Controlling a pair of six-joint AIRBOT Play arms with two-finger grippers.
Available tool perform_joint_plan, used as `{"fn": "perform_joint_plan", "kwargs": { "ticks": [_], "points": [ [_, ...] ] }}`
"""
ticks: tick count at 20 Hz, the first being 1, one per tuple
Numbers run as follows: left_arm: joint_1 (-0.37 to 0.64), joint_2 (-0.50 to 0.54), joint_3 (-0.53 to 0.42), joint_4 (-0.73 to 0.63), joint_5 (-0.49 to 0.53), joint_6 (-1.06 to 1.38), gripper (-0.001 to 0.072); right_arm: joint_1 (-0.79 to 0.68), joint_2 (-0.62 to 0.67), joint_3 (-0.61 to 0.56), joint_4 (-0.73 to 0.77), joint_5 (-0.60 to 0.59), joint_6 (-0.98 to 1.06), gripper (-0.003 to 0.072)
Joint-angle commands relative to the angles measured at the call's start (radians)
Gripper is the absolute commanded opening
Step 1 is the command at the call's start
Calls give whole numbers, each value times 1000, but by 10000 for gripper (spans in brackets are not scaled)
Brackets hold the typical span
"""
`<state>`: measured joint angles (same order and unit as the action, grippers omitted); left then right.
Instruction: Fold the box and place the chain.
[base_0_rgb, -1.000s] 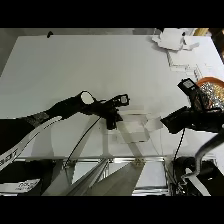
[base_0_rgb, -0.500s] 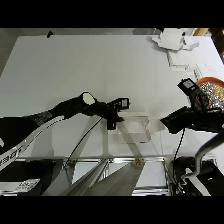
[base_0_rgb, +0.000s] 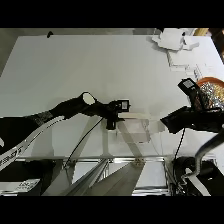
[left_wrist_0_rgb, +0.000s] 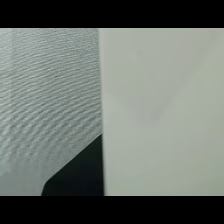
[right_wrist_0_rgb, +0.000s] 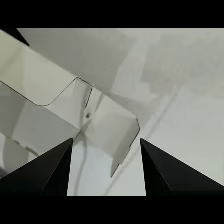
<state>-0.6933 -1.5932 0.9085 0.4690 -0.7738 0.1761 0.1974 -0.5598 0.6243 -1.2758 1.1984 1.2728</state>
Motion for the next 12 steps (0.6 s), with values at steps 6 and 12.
{"fn": "perform_joint_plan", "kwargs": {
  "ticks": [6,12],
  "points": [
    [0,34,1,84,19,-139,4,1,0,0,0,-11,0,454],
    [0,5,0,84,37,-135,4,1,0,0,0,-11,0,454]
  ]
}}
